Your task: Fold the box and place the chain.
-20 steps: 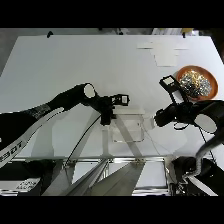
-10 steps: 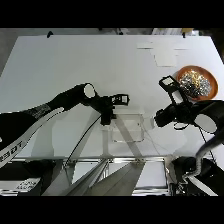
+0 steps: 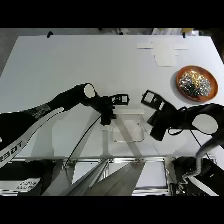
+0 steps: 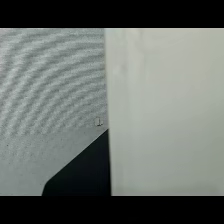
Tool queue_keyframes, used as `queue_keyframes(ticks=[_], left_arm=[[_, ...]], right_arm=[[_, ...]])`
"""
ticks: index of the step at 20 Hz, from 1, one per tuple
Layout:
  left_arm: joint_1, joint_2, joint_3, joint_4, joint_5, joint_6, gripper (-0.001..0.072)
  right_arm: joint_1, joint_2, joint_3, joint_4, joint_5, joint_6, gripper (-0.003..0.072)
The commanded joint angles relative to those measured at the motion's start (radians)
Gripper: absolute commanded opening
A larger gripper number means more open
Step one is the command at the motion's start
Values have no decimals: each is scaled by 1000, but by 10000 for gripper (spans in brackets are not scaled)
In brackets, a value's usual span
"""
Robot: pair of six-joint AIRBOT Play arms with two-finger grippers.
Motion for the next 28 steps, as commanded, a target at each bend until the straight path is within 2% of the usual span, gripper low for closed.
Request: queue_keyframes(ticks=[1, 4, 5, 7, 8, 11, 12, 14, 17, 23, 28], left_arm=[[-1, 0, 1, 0, 1, 0, 9], [-1, 0, 1, 0, -3, 0, 9], [-1, 0, 1, -1, -4, 0, 9], [-1, 0, 1, -1, -4, 0, 9], [-1, 0, 1, -1, -4, 0, 9], [-1, 0, 1, -1, -3, 0, 9], [-1, 0, 1, -1, -3, 0, 9], [-1, 0, 1, -1, -3, 0, 9], [-1, 0, 1, -1, -4, 0, 9], [-1, 0, 1, -1, -4, 0, 9], [-1, 0, 1, -1, -4, 0, 9]], right_arm=[[48, 6, -23, 14, 43, -87, 18], [80, 37, -132, 11, -95, -138, 19], [97, 52, -175, 3, -131, -187, 58], [163, 104, -246, -45, -172, -279, 508], [197, 135, -273, -68, -203, -280, 603], [267, 203, -358, -131, -342, -279, 628], [273, 203, -388, -146, -398, -280, 679], [274, 201, -446, -181, -497, -282, 697], [274, 201, -479, -191, -504, -299, 697], [352, 175, -516, -191, -624, -311, 697], [379, 126, -517, -195, -623, -332, 697]])
